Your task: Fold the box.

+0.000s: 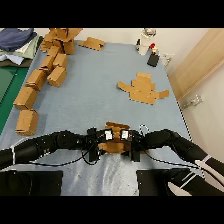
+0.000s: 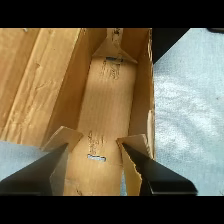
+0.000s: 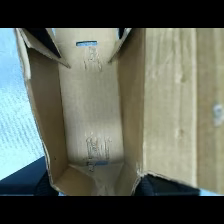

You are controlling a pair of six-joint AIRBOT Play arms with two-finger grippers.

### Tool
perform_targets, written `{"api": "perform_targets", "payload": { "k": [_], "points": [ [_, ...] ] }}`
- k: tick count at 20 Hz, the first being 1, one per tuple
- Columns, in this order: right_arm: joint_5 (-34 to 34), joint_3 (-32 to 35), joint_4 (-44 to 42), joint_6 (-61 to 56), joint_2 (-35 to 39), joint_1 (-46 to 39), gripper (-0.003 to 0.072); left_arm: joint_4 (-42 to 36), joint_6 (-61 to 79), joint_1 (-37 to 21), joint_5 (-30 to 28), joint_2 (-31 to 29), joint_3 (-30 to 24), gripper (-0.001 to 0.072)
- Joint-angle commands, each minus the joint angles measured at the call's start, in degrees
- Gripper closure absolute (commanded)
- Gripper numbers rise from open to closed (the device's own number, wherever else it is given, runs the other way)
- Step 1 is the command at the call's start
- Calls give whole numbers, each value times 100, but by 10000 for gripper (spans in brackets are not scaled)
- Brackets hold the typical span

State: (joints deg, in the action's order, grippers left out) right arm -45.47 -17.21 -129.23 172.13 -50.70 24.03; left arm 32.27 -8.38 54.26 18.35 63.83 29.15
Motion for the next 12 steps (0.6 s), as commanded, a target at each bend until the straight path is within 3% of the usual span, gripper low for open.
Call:
{"api": "perform_targets", "payload": {
  "k": [1, 4, 5, 6, 9, 12],
  "points": [
    [-2, 2, -2, -4, 4, 2, 187, -20, 2, 4, 33, 4, 7, 162],
    [-2, 2, -2, -4, 4, 2, 187, -15, -17, 4, 31, 2, 7, 192],
    [-4, 4, -2, -4, 4, 2, 187, -11, -20, 2, 31, -7, 7, 424],
    [-4, 4, -2, -4, 4, 2, 187, 122, -17, -22, 33, -52, 7, 705],
    [-4, 4, -2, -4, 4, 2, 187, 892, -780, -238, 251, -428, 7, 699],
    [-2, 2, -2, -4, 4, 2, 187, 2308, -2258, -730, 1224, -1056, 7, 699]
  ]
}}
